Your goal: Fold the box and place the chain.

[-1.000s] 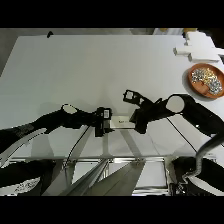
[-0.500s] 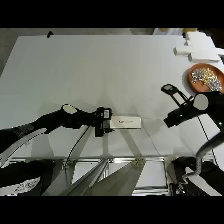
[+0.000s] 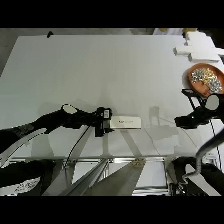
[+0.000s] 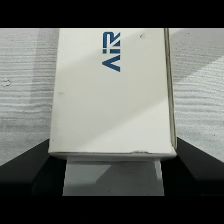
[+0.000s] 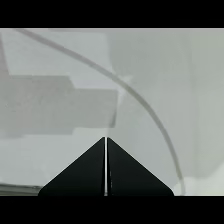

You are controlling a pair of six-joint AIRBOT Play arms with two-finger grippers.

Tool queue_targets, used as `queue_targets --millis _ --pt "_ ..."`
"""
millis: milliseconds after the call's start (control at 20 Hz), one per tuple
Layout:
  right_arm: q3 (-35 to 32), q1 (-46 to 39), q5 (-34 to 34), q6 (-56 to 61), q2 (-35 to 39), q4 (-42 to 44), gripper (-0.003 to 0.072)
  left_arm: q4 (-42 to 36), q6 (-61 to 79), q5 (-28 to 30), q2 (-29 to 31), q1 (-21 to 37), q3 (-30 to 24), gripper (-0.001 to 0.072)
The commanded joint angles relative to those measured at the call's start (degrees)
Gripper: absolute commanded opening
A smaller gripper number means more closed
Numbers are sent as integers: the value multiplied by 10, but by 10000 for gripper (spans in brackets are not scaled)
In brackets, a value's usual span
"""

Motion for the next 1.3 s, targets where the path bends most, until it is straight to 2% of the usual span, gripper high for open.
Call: queue_targets --millis 0,150,250,400,500,700,800,850,950,1050,1150,1250 --pt "-1 -6 4 11 0 -2 14 -1 -1 -7 0 0 0 73" --pt "-1 -6 4 11 0 -2 14 -1 -1 -23 3 1 1 73" --pt "-1 -6 3 11 0 -2 14 -2 -31 -24 26 11 1 93" --pt "-1 -6 3 11 0 -2 14 5 -134 -22 107 56 1 93" --pt "-1 -6 3 11 0 -2 14 37 -216 -14 174 107 1 94" --pt "-1 -6 3 11 0 -2 14 176 -425 -8 303 242 1 112" --pt "-1 -6 3 11 0 -2 14 283 -548 -8 349 314 0 227" --pt "-1 -6 3 11 0 -2 14 335 -612 -9 364 346 0 225" --pt "-1 -6 3 11 0 -2 14 428 -723 -21 378 406 0 215" --pt "-1 -6 3 11 0 -2 14 505 -775 -45 374 453 0 201" --pt "-1 -6 3 11 0 -2 14 550 -801 -66 361 484 0 201" --pt "-1 -6 3 11 0 -2 14 561 -811 -78 343 502 0 201"
